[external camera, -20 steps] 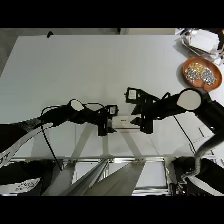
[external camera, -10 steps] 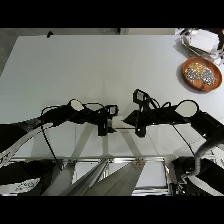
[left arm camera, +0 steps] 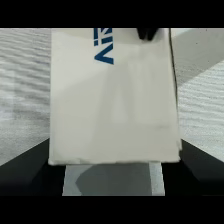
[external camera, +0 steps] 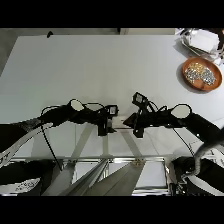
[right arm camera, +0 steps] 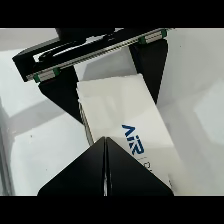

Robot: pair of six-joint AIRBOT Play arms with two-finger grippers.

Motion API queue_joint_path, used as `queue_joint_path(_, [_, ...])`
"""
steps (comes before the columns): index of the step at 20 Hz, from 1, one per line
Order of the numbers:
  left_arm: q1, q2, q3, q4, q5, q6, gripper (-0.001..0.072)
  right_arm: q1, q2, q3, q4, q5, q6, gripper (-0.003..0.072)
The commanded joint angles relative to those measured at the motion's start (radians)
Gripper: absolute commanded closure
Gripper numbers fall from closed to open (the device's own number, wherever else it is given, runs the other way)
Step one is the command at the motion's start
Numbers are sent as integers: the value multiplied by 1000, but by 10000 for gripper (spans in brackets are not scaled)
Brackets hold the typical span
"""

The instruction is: Fold the box and place the chain.

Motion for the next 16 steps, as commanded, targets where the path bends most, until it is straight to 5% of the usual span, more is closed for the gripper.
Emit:
queue_joint_path(1, [0, 0, 1, 0, 0, -1, 437, 0, -5, -21, -14, 24, -5, 672])
queue_joint_path(16, [0, 0, 1, 0, 0, -1, 437, 0, -95, -53, -10, -8, -56, 672])
